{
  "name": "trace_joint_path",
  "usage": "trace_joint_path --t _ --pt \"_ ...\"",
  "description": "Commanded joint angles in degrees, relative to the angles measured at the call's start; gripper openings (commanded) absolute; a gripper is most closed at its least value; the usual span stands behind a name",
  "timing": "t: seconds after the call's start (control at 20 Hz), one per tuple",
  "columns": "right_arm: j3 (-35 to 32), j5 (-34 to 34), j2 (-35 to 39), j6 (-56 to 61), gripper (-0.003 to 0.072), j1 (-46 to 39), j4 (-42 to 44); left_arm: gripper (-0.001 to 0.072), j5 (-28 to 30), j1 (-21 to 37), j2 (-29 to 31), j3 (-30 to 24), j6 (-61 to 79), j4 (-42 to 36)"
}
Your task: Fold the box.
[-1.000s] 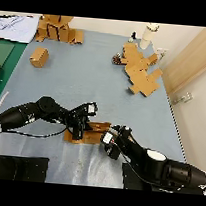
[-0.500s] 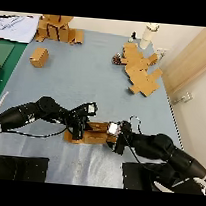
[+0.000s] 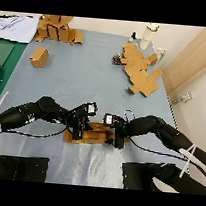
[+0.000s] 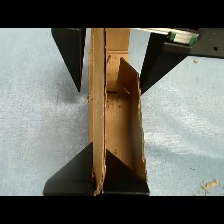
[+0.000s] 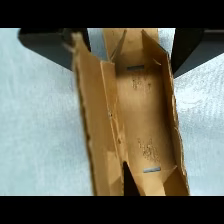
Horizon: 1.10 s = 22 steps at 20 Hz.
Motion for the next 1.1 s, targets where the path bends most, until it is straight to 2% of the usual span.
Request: trace_joint_path --t 0.0,0.15,1.05 --pt "1.64 -2.25 -2.78 -1.22 0.0715 -0.83 0.83 0.0012 0.04 -0.02 -0.02 0.02 0.00 0.02" --pt "1.64 -4.17 -2.40 2.03 0.0713 -0.83 -2.69 0.0013 0.02 -0.02 -0.02 0.02 0.00 0.02" --pt "1.09 -2.54 -3.96 -3.19 0.0711 0.52 -1.68 0.0013 0.04 -0.02 -0.02 0.02 0.00 0.02"
